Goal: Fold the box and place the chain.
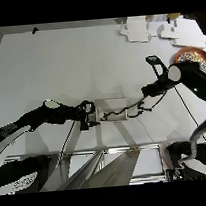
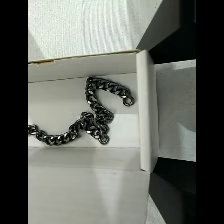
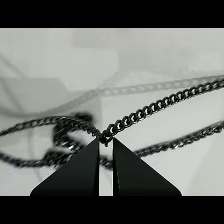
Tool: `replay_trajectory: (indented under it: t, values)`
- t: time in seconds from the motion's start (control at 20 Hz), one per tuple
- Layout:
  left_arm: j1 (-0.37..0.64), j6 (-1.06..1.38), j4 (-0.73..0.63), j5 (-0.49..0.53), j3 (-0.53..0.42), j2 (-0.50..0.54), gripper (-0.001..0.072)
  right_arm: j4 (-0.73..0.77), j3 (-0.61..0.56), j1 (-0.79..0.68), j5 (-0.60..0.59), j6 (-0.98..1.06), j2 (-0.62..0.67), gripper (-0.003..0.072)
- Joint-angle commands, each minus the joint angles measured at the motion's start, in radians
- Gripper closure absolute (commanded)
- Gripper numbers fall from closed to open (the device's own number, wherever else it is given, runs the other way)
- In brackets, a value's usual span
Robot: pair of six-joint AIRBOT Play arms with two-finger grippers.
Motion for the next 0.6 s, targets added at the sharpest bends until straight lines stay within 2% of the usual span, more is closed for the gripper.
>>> replay_trajectory:
  t: [0.0, 0.15, 0.3, 0.55]
  values:
    - [0.0, 0.0, 0.0, 0.0, 0.001, 0.0, 0.0453, 0.081, 0.0, 0.1, 0.031, -0.009, 0.169, 0.0672]
    - [0.0, 0.0, 0.0, 0.0, 0.001, 0.0, 0.0453, 0.235, 0.0, 0.187, -0.005, -0.001, 0.26, 0.0671]
    - [0.0, 0.0, 0.0, 0.0, 0.001, 0.0, 0.0453, 0.366, 0.0, 0.276, -0.078, -0.001, 0.284, 0.0671]
    - [0.0, 0.0, 0.0, 0.0, 0.001, 0.0, 0.0453, 0.404, 0.0, 0.426, -0.208, 0.042, 0.277, 0.0671]
